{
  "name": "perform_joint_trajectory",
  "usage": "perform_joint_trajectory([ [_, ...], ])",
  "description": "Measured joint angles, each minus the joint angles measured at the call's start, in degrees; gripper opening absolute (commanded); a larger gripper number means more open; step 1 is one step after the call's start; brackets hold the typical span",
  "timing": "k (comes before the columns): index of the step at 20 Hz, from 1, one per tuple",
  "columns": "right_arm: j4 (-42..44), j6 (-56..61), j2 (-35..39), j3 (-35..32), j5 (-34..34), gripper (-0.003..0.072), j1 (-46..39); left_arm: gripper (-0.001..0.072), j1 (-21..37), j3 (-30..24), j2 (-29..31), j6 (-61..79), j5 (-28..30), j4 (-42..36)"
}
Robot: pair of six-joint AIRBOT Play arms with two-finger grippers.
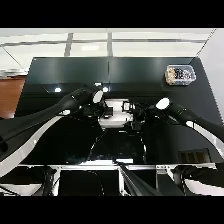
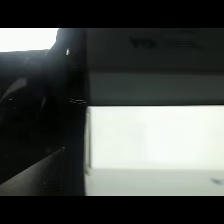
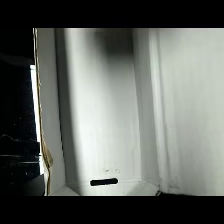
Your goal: Fold the box and place the chain.
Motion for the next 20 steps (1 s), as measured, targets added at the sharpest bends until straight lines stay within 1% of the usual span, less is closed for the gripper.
perform_joint_trajectory([
  [1,0.0,0.0,0.0,0.0,0.0,0.019,0.0,0.0486,0.0,0.0,-0.2,-0.2,-0.4,0.1],
  [2,0.0,0.0,0.0,0.0,0.0,0.019,0.0,0.0423,0.0,0.0,-0.4,-0.4,-0.5,0.2],
  [3,0.0,0.0,0.0,0.0,0.0,0.019,0.0,0.0149,0.0,0.0,-0.5,-0.7,-0.5,0.1],
  [4,0.0,0.0,0.0,0.0,0.0,0.019,0.0,0.0027,0.0,0.0,-0.7,-0.7,-0.4,0.0],
  [8,0.0,0.0,0.0,0.0,0.0,0.019,0.0,0.0026,0.0,0.0,-0.8,-0.7,-0.5,-0.2],
  [9,0.0,0.0,0.0,0.0,0.0,0.0203,0.0,0.0026,0.0,0.0,-0.8,-0.7,-0.5,-0.2],
  [10,0.0,0.0,0.0,0.0,0.0,0.0406,0.0,0.0026,0.0,0.0,-0.8,-0.6,-0.5,-0.2],
  [11,0.0,0.1,0.0,0.0,0.0,0.0682,0.0,0.0026,0.0,0.0,-0.8,-0.4,-0.5,-0.3],
  [12,0.0,0.6,0.0,0.0,-0.4,0.072,0.0,0.0026,0.0,0.0,-0.8,-0.3,-0.5,-0.4],
  [16,-2.3,3.9,2.7,0.0,-1.2,0.072,0.0,0.0026,0.0,0.0,-0.8,0.6,-0.5,-0.5],
  [20,-6.5,6.3,7.0,0.0,0.1,0.072,0.0,0.0026,0.0,0.0,-0.8,1.9,-0.5,-0.5],
])
